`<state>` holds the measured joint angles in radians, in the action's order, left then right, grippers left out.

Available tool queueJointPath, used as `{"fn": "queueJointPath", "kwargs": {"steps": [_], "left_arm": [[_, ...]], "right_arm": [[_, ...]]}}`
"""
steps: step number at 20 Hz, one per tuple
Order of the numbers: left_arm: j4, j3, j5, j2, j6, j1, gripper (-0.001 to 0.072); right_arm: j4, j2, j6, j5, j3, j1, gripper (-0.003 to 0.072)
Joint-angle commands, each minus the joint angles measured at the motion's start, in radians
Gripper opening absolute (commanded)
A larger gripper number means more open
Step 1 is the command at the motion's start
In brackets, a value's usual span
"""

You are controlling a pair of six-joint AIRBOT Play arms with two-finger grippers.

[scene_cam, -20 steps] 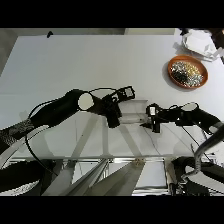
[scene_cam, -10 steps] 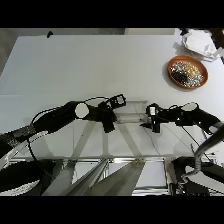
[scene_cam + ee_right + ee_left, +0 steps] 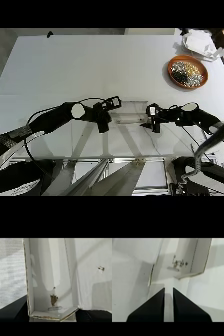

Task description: Fold the box and place the chain.

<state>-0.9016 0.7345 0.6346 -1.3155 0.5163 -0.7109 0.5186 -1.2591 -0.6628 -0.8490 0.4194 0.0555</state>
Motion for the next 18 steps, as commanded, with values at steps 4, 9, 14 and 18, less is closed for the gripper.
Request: {"fn": "queueJointPath", "kwargs": {"steps": [4,9,14,18], "left_arm": [[-0.008,-0.021,0.028,0.015,-0.296,0.018,0.023],[-0.008,-0.061,-0.024,0.013,-0.338,0.018,0.0404],[0.011,-0.061,-0.161,-0.001,-0.337,0.017,0.044],[0.033,-0.061,-0.167,-0.012,-0.344,0.002,0.0439]], "right_arm": [[0.0,0.0,0.0,-0.002,0.0,0.0,0.0403],[0.0,0.0,0.0,-0.002,0.0,0.0,0.0403],[0.0,0.0,0.0,-0.002,0.0,0.0,0.0403],[0.0,0.0,0.0,-0.002,0.0,0.0,0.0403]]}}
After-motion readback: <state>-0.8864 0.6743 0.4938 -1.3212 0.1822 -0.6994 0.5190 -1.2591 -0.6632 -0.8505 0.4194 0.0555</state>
